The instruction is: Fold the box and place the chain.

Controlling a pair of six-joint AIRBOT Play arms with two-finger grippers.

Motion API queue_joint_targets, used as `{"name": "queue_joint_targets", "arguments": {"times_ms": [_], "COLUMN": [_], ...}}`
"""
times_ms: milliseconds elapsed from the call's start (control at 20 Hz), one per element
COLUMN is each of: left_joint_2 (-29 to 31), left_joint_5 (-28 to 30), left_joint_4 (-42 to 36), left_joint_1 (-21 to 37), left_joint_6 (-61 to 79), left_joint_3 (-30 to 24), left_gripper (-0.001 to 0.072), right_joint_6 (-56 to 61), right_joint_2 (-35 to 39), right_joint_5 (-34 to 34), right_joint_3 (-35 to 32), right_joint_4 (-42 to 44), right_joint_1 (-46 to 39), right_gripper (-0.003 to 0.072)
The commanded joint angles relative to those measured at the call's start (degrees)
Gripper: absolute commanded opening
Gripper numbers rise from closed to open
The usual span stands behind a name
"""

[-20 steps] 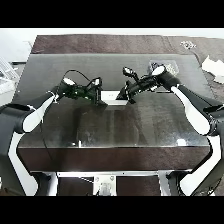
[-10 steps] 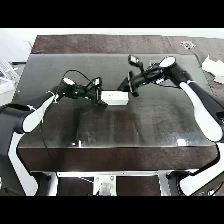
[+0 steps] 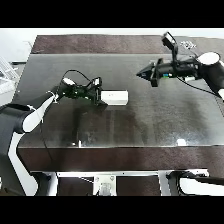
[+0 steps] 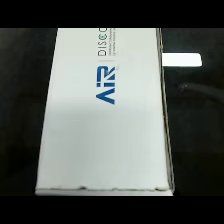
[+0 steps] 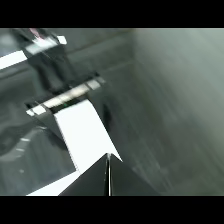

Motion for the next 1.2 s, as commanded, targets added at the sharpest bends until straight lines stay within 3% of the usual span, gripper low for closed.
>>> {"name": "queue_joint_targets", "arguments": {"times_ms": [0, 250, 300, 350, 600, 750, 850, 1000, 1150], "left_joint_2": [0.02, 0.07, 0.24, 0.7, 7.63, 16.24, 24.33, 36.15, 43.15], "left_joint_5": [0.02, 0.0, 0.11, -0.24, 0.0, 3.37, 10.54, 26.05, 37.62], "left_joint_4": [0.02, -0.02, 0.07, 0.22, 3.04, 5.11, 5.09, 4.74, 4.63], "left_joint_1": [0.0, 0.0, 0.04, 0.46, 4.28, 8.26, 11.5, 16.81, 21.79], "left_joint_6": [0.0, -0.02, -0.04, 0.02, -13.51, -18.71, -21.2, -26.69, -33.24], "left_joint_3": [0.02, 0.04, 0.09, 0.09, -0.13, -5.16, -12.09, -23.91, -32.7], "left_gripper": [0.0487, 0.0482, 0.0169, 0.0024, 0.0016, 0.0015, 0.0015, 0.0016, 0.0017], "right_joint_6": [1.53, 1.51, 1.51, 1.51, 2.4, 3.04, 3.34, 4.55, 5.88], "right_joint_2": [5.53, 6.05, 6.05, 6.05, 6.45, 6.97, 6.99, 6.99, 6.99], "right_joint_5": [-5.7, -5.75, -5.75, -5.75, -5.68, -5.62, -5.62, -5.62, -5.68], "right_joint_3": [-9.99, -13.94, -13.94, -13.94, -13.94, -13.94, -13.94, -13.94, -13.94], "right_joint_4": [0.22, 0.35, 0.39, 0.35, 0.42, 0.39, 0.74, 0.79, 0.79], "right_joint_1": [-3.3, -4.66, -4.85, -5.03, -6.29, -6.69, -6.69, -6.69, -6.69], "right_gripper": [0.0011, 0.0012, 0.0012, 0.0012, 0.0012, 0.0013, 0.0013, 0.0012, 0.0013]}}
